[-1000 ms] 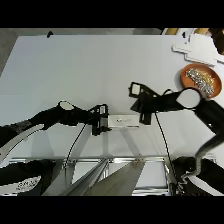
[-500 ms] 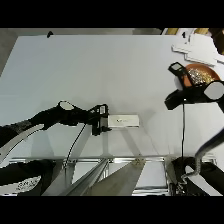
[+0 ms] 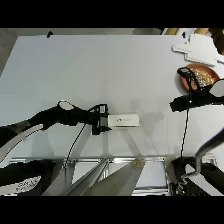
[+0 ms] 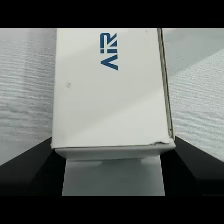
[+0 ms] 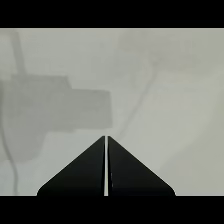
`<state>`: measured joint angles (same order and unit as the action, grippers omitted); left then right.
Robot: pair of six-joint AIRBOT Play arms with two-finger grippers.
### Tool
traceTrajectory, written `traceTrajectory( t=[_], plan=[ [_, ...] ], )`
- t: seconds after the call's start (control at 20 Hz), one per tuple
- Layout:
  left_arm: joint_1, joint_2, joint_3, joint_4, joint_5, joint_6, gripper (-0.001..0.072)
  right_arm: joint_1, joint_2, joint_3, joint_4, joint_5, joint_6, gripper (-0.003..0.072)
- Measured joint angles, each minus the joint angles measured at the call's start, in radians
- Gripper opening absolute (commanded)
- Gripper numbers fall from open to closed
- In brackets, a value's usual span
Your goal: Fold the box and place the chain.
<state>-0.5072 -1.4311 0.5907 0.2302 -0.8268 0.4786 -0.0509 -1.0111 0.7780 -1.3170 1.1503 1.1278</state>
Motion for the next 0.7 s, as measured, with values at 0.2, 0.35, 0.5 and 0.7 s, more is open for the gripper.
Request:
traceTrajectory(
  t=[0.2,0.35,0.5,0.7],
  plan=[
    [0.073,0.113,0.0,0.03,0.002,-0.041,0.0012,-0.003,0.0,0.0,0.023,0.01,0.004,0.0018],
    [0.192,0.252,0.0,0.085,0.004,-0.146,0.0013,-0.003,0.0,0.0,0.031,0.011,0.005,0.0018],
    [0.356,0.393,0.0,0.192,0.003,-0.317,0.0028,-0.003,0.0,0.0,0.034,0.012,0.005,0.0018],
    [0.594,0.515,0.0,0.402,0.0,-0.602,0.0035,-0.003,0.0,0.0,0.037,0.012,0.005,0.0018]
  ],
)
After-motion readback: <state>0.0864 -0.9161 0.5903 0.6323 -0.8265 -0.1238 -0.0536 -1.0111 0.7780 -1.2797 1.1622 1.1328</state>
